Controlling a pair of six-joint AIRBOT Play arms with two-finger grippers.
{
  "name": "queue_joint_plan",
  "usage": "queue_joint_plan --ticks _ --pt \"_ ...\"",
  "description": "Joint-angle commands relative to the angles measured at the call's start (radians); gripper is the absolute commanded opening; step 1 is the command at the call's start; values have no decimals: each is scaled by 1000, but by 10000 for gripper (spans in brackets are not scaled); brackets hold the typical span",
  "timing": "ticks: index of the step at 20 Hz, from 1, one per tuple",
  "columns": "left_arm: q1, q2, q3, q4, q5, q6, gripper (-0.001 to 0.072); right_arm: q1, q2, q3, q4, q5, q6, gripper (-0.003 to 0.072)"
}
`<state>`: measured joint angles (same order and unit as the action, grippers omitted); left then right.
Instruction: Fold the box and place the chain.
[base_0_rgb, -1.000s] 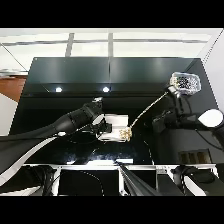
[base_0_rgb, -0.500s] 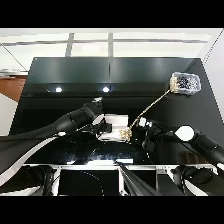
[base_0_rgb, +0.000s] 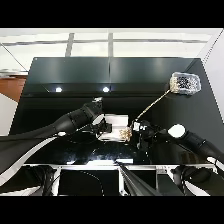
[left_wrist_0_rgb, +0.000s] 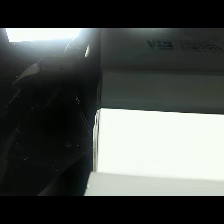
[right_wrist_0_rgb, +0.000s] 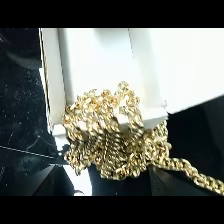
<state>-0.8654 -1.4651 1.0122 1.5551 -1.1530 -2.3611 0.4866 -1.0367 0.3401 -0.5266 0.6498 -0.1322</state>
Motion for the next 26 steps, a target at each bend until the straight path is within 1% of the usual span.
queue_joint_plan --ticks 1,9,10,11,12,14,15,17,19,21,22,26 --pt "0 -1 0 0 1 0 33 33 -18 3 10 -46 -18 697" --pt "0 -1 0 1 4 0 33 53 -21 3 -2 -93 22 693" --pt "0 -1 0 1 4 0 33 54 -21 3 -6 -93 23 576" --pt "0 -1 0 1 4 0 33 53 -21 3 -6 -91 23 383" --pt "0 -1 0 0 4 0 33 53 -21 3 -6 -91 23 250" --pt "0 -1 0 0 4 0 33 53 -21 3 -6 -86 24 74" --pt "0 -1 0 0 3 0 33 53 -20 3 -6 -84 24 59" --pt "0 -1 0 1 4 0 33 52 -16 3 -9 -65 27 58" --pt "0 -1 0 0 4 0 33 40 -3 3 -20 -51 82 57" --pt "0 -1 0 0 4 0 33 21 33 10 -114 -44 214 40" --pt "0 -1 0 0 4 0 33 12 62 19 -174 -21 285 40" --pt "0 -1 0 0 13 0 33 -16 171 127 -386 205 534 40"
